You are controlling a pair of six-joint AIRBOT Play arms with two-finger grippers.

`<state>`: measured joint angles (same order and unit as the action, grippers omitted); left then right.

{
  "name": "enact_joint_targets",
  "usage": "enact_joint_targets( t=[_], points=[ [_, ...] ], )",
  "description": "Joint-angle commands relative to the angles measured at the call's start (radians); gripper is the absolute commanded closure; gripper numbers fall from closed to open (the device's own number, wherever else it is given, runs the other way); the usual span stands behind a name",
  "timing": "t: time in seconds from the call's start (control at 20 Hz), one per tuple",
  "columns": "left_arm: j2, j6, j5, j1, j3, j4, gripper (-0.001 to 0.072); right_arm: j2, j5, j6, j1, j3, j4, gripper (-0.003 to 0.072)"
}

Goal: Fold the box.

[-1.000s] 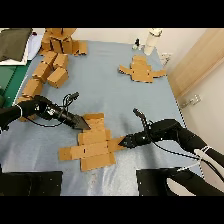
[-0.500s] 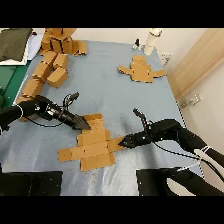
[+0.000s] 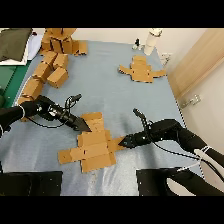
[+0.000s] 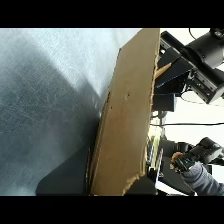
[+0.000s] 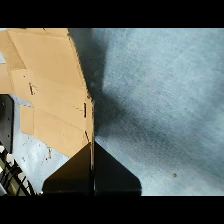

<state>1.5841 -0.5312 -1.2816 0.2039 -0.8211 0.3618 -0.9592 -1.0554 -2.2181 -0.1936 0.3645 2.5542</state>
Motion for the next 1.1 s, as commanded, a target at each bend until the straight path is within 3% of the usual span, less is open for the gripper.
enact_joint_targets(
  t=[0.0,0.05,0.1,0.25,0.3,0.35,0.4,0.55,0.75,1.0,1.05],
  points=[
    [0.000,0.001,0.013,0.000,0.000,-0.003,0.0603,0.001,0.000,0.000,-0.001,0.000,0.000,0.0684],
    [0.000,0.002,0.017,0.000,-0.001,-0.003,0.0608,0.001,0.000,0.000,-0.001,0.000,0.000,0.0684],
    [0.000,0.027,0.015,0.000,0.000,-0.003,0.0698,0.001,0.000,0.000,-0.001,0.000,0.000,0.0684],
    [0.000,0.035,0.019,0.000,-0.001,-0.003,0.0698,0.001,0.006,0.004,-0.001,0.000,0.000,0.0677],
    [-0.001,0.034,0.025,0.001,-0.001,-0.003,0.0698,0.001,0.016,0.008,0.000,0.000,0.000,0.0576],
    [-0.003,0.034,0.024,0.003,-0.004,-0.002,0.0699,0.001,0.032,0.026,0.000,0.001,-0.001,0.0385],
    [-0.012,0.034,0.026,0.010,-0.009,-0.002,0.0699,0.001,0.042,0.042,0.006,0.010,-0.009,0.0297],
    [-0.116,0.069,0.125,0.074,-0.014,-0.001,0.0699,0.010,0.023,0.076,0.053,0.102,-0.039,0.0297],
    [-0.301,0.203,0.401,0.239,-0.009,0.046,0.0699,0.077,0.027,0.145,0.135,0.262,-0.122,0.0297],
    [-0.389,0.451,0.700,0.467,0.033,0.065,0.0699,0.164,-0.006,0.205,0.142,0.320,-0.098,0.0323],
    [-0.390,0.474,0.724,0.502,0.044,0.065,0.0699,0.173,-0.031,0.206,0.126,0.320,-0.097,0.0468]
  ],
)
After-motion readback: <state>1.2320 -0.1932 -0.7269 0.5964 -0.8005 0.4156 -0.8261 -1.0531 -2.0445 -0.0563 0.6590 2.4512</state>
